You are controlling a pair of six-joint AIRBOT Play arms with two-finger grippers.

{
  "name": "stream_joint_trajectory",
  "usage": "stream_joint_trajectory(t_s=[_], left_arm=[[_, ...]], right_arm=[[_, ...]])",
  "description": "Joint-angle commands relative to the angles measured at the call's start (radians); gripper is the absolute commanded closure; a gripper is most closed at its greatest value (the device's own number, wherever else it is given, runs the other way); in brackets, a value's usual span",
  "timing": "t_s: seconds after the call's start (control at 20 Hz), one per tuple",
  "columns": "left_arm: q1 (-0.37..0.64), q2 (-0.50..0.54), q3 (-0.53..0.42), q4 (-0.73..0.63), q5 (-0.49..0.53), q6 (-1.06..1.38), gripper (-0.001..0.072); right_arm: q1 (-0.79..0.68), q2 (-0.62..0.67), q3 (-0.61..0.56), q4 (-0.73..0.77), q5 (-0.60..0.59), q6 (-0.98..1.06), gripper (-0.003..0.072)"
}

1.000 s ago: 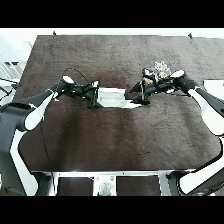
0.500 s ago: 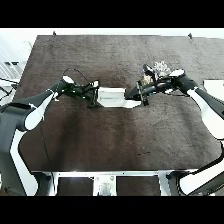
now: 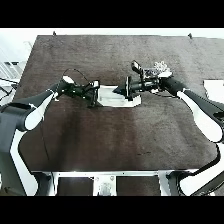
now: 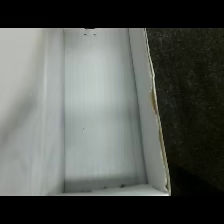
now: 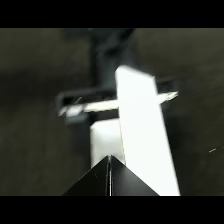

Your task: Fold the box and place the chain.

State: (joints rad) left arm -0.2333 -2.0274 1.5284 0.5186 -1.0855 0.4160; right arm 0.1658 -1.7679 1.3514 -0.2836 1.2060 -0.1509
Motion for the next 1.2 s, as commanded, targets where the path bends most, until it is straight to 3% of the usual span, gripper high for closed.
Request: stream_joint_trajectory(t_s=[0.0, 0.4, 0.75, 1.15], left_arm=[[0.0, -0.001, 0.0, 0.004, 0.002, 0.0, 0.0365], [0.0, -0.001, 0.0, 0.005, 0.006, -0.013, 0.0365], [0.0, -0.001, -0.019, 0.004, 0.053, -0.023, 0.0365], [0.0, -0.001, -0.019, 0.005, 0.057, -0.023, 0.0365]], right_arm=[[0.005, -0.001, 0.0, 0.12, -0.098, 0.002, 0.0674], [0.019, -0.024, 0.0, 0.119, -0.36, 0.047, 0.0674], [0.018, -0.072, 0.0, 0.111, -0.38, 0.09, 0.0674], [0.013, -0.084, 0.0, -0.003, -0.426, 0.187, 0.0674]])
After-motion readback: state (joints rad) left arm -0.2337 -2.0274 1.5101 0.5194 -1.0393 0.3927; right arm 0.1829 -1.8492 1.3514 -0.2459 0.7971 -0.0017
